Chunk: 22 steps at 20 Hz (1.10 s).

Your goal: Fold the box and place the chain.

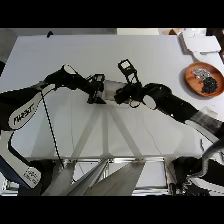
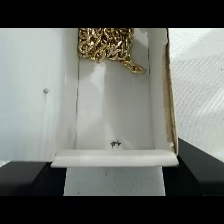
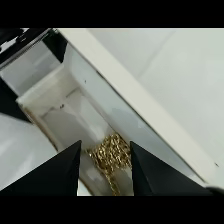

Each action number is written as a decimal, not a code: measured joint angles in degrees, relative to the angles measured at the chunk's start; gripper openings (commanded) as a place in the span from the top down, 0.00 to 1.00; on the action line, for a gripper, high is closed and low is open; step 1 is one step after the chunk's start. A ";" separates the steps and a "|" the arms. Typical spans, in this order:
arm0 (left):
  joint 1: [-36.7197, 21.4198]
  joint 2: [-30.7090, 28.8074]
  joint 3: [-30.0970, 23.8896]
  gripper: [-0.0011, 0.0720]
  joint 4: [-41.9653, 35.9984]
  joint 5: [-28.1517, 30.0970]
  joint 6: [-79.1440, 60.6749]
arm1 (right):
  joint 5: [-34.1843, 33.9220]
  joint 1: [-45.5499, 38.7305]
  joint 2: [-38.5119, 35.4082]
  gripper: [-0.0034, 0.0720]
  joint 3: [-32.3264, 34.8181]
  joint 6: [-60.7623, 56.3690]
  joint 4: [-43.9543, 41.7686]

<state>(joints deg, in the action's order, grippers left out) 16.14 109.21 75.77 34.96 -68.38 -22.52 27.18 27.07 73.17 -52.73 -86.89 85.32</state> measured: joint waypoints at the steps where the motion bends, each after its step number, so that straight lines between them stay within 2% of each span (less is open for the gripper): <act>1: 0.00 0.00 0.00 0.51 0.00 0.00 0.00 | 2.62 -0.02 -1.84 0.46 0.00 1.64 1.27; 2: 0.00 0.00 0.00 0.51 0.00 0.00 0.00 | 5.18 -0.09 -3.45 0.41 0.00 3.19 2.82; 4: 0.00 0.00 0.00 0.51 0.00 0.00 0.02 | 10.38 -0.96 -6.36 0.38 0.00 6.97 5.81; 5: 0.00 0.00 0.00 0.51 0.00 0.00 0.00 | 13.29 -2.05 -7.37 0.31 0.00 9.42 6.88; 6: 0.00 0.00 0.00 0.51 0.00 -0.02 0.00 | 15.96 -3.67 -8.07 0.31 0.00 12.22 7.37; 7: 0.00 0.00 0.00 0.51 0.00 0.00 0.00 | 18.29 -5.60 -8.39 0.30 0.00 14.82 7.21; 8: 0.02 0.00 0.00 0.51 0.00 0.00 0.00 | 20.28 -8.11 -8.57 0.25 0.00 17.49 6.16; 10: 0.00 0.00 0.00 0.51 0.00 -0.02 0.00 | 22.75 -13.79 -8.44 0.24 0.00 21.11 2.47; 16: 0.00 0.00 0.00 0.51 0.00 -0.02 0.00 | 24.98 -26.88 -2.40 0.20 0.00 20.96 -5.75; 22: 0.00 0.00 0.00 0.51 0.00 -0.02 0.00 | 20.33 -28.57 7.08 0.18 0.00 17.68 -7.32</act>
